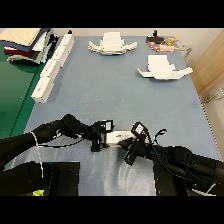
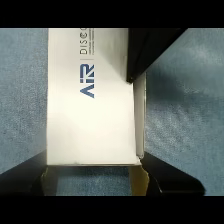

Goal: Fold the box.

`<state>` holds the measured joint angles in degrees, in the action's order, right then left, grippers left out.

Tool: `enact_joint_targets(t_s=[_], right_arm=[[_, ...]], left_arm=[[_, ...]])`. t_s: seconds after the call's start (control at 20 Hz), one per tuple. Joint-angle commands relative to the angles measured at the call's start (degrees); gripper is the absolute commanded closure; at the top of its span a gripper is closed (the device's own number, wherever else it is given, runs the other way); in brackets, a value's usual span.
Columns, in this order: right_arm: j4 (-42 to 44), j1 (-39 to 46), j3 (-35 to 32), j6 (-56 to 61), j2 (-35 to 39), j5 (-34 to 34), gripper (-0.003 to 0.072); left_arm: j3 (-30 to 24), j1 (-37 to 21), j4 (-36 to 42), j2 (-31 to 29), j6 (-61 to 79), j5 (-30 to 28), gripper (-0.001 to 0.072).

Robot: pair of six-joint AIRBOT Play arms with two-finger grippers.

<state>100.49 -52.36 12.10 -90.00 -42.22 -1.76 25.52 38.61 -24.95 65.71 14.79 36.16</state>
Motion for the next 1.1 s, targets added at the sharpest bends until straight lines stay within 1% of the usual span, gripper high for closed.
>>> enact_joint_targets(t_s=[0.0, 0.15, 0.25, 0.4, 0.55, 0.65, 0.8, 0.9, 1.05], right_arm=[[-0.02, 0.13, 2.62, 0.0, 1.97, -1.68, 0.0683], [-1.99, 0.22, 4.76, 0.0, 1.92, -6.51, 0.0683], [-3.32, 1.57, 7.54, 0.02, 1.9, -12.66, 0.0683], [-5.66, 7.8, 14.16, 1.49, 1.79, -27.54, 0.0683], [-11.47, 16.61, 21.84, 7.96, 0.98, -40.89, 0.0683], [-14.32, 22.71, 27.04, 11.13, -0.9, -48.92, 0.0683], [-15.21, 30.4, 34.23, 11.15, -6.29, -60.26, 0.0683], [-15.21, 33.42, 37.31, 11.15, -10.49, -64.83, 0.0683], [-15.21, 34.56, 38.49, 11.13, -15.23, -65.53, 0.0683]], left_arm=[[0.02, -0.02, -0.11, 0.02, 0.22, -0.02, 0.0184], [0.02, -0.02, -0.11, 0.02, 0.22, -0.04, 0.0184], [0.02, -0.02, -0.11, 0.02, 0.22, -0.02, 0.0184], [0.02, -0.02, -0.11, 0.02, 0.22, -0.02, 0.0184], [0.02, -0.02, -0.11, 0.02, 0.22, -0.02, 0.0184], [0.02, -0.02, -0.11, 0.02, 0.22, -0.04, 0.0184], [0.02, -0.02, -0.11, 0.02, 0.22, -0.04, 0.0184], [0.02, -0.02, -0.11, 0.02, 0.22, -0.02, 0.0184], [0.02, -0.02, -0.11, 0.02, 0.22, -0.04, 0.0184]])
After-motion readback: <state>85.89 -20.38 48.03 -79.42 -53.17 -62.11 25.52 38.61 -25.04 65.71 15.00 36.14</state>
